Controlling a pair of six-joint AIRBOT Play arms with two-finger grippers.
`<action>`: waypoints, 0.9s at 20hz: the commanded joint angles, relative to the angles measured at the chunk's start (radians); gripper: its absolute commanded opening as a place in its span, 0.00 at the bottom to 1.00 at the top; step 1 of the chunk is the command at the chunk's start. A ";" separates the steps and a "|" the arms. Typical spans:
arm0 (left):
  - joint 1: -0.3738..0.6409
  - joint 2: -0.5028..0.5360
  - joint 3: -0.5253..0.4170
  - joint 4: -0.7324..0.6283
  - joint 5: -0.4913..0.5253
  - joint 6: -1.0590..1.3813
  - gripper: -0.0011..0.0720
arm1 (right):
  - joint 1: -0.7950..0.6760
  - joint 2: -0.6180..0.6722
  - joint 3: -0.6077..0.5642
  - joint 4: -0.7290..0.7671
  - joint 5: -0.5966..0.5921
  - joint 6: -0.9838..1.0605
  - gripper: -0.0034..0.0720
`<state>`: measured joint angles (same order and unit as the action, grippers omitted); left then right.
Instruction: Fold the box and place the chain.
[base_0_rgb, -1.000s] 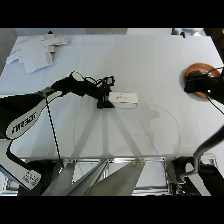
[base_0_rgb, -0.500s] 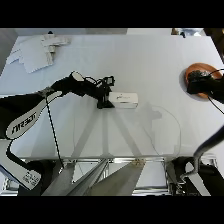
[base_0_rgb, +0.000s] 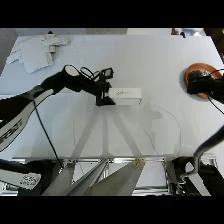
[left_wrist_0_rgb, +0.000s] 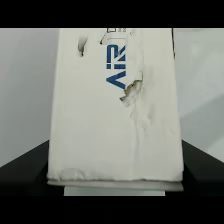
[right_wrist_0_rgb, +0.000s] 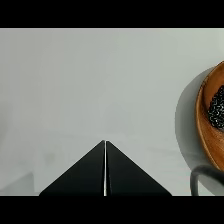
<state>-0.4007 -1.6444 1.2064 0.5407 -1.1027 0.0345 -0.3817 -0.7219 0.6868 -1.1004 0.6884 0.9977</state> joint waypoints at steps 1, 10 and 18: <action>0.004 0.146 0.001 0.003 0.061 -0.142 0.03 | -0.001 0.001 0.001 0.000 0.000 0.000 0.06; 0.185 0.299 0.001 0.170 0.393 -0.587 0.03 | -0.001 0.001 0.001 0.000 0.000 0.000 0.06; 0.386 0.277 0.000 0.664 0.552 -1.193 0.02 | -0.001 0.001 0.001 0.000 0.000 0.000 0.06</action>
<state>-0.0818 -1.3540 1.2060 1.0599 -0.6441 -0.9092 -0.3817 -0.7219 0.6868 -1.1007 0.6884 0.9970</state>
